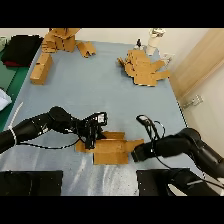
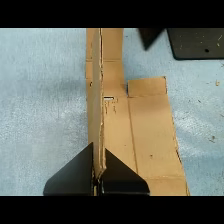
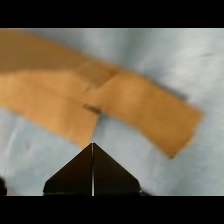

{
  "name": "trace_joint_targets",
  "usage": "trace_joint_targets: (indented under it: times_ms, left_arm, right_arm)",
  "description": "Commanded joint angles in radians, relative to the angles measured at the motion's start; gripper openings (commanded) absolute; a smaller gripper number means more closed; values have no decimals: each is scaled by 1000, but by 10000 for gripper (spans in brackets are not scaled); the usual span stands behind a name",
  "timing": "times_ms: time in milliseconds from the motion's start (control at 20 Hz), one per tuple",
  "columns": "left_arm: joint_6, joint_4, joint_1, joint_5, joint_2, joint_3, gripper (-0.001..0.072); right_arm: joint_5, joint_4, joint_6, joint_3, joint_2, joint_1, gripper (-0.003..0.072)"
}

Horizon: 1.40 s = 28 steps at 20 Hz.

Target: Fold the box.

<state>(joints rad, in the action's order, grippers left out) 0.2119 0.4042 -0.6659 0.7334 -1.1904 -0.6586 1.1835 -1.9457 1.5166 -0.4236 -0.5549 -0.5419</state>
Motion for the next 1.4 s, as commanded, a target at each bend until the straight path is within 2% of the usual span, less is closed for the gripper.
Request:
trace_joint_targets:
  times_ms: [0,150,300,350,400,450,500,650,800,1050,1350]
  left_arm:
    - [0,0,0,0,0,-1,11]
    - [0,0,0,0,0,-1,11]
    - [0,0,0,0,0,-1,11]
    - [0,0,0,0,0,-1,11]
    - [0,0,0,0,0,-1,11]
    - [0,0,0,1,0,-1,11]
    - [0,0,0,0,0,-1,11]
    - [0,0,-1,0,0,-1,11]
    - [0,0,-1,0,0,-1,11]
    - [0,0,-1,0,0,-1,11]
    - [0,0,-1,0,0,-1,11]
  right_arm:
    - [27,18,54,11,139,-198,0]
    - [-127,184,54,83,232,-410,1]
    - [-291,266,151,151,193,-561,3]
    - [-324,275,211,153,156,-599,44]
    - [-349,287,240,153,111,-624,280]
    - [-365,302,266,153,65,-637,462]
    - [-377,322,283,153,16,-643,481]
    - [-423,386,282,146,-121,-644,480]
    - [-451,486,219,119,-187,-644,480]
    - [-462,682,74,115,-192,-645,479]
    - [-441,693,43,93,-159,-645,472]
